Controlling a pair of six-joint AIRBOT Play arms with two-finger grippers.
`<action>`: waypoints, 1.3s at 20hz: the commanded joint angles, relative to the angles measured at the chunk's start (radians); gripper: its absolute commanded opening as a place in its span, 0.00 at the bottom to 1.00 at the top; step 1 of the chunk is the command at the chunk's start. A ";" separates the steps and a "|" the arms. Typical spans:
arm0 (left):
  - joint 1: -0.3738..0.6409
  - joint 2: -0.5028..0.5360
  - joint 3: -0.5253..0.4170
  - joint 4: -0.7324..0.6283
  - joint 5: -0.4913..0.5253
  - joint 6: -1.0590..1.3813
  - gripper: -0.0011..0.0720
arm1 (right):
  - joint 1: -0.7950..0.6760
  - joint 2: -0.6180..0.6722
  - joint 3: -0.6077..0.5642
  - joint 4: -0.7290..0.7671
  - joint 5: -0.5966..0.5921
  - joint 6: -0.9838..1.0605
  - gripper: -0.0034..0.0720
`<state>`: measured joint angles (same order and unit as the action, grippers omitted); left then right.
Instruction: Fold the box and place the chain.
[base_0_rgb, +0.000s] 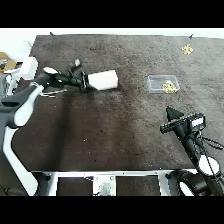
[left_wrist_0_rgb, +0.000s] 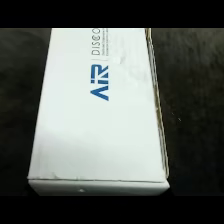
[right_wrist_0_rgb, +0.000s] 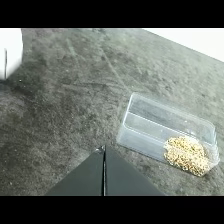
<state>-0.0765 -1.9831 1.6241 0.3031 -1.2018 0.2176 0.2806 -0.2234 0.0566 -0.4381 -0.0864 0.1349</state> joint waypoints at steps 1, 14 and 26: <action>0.085 0.166 0.011 0.067 0.151 -0.335 0.02 | 0.000 0.003 -0.003 -0.003 -0.012 0.000 0.05; 0.695 0.837 -0.759 0.296 0.674 -0.651 0.02 | 0.000 0.003 -0.003 -0.003 -0.011 0.001 0.05; 0.800 0.660 -0.853 0.416 0.640 -0.571 0.02 | 0.000 0.003 -0.040 -0.003 -0.011 0.001 0.05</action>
<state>0.7166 -1.2839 0.7624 0.7048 -0.5728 -0.3859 0.2806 -0.2214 0.0257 -0.4412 -0.0975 0.1356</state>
